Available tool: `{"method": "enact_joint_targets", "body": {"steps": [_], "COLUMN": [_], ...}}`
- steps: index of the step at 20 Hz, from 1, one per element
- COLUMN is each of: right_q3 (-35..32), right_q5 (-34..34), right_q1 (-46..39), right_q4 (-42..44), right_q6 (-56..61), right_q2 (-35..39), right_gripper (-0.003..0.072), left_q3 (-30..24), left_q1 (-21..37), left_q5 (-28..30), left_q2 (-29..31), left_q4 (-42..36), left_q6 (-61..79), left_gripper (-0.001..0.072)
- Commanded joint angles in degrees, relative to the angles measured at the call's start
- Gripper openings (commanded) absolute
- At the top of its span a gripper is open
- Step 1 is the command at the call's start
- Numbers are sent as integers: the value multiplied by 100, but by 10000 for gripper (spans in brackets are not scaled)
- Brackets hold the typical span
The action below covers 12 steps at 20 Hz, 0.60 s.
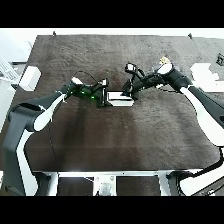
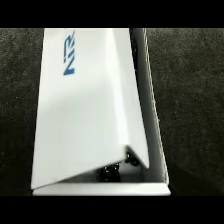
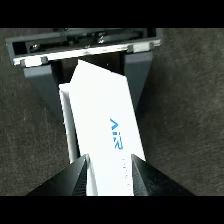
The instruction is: Fold the box and place the chain.
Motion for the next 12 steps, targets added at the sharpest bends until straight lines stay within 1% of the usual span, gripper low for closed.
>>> {"method": "enact_joint_targets", "body": {"steps": [1, 3, 6, 9, 12], "right_q3": [-212, -280, -378, -682, -911], "right_q5": [-452, -599, -595, -595, -599], "right_q1": [61, 146, 275, 343, 330], "right_q4": [-44, -28, -44, -22, 120], "right_q6": [9, 11, 133, 155, 59], "right_q2": [57, 57, 87, 212, 249], "right_gripper": [298, 298, 282, 282, 311], "left_q3": [2, 2, 0, 2, 2], "left_q1": [-4, -4, -4, -4, -4], "left_q5": [-7, -9, -9, -9, -7], "left_q2": [2, 0, 0, 0, 2], "left_q4": [2, 2, 2, 2, 0], "left_q6": [0, 0, 0, 0, 0], "left_gripper": [525, 525, 525, 526, 525]}}
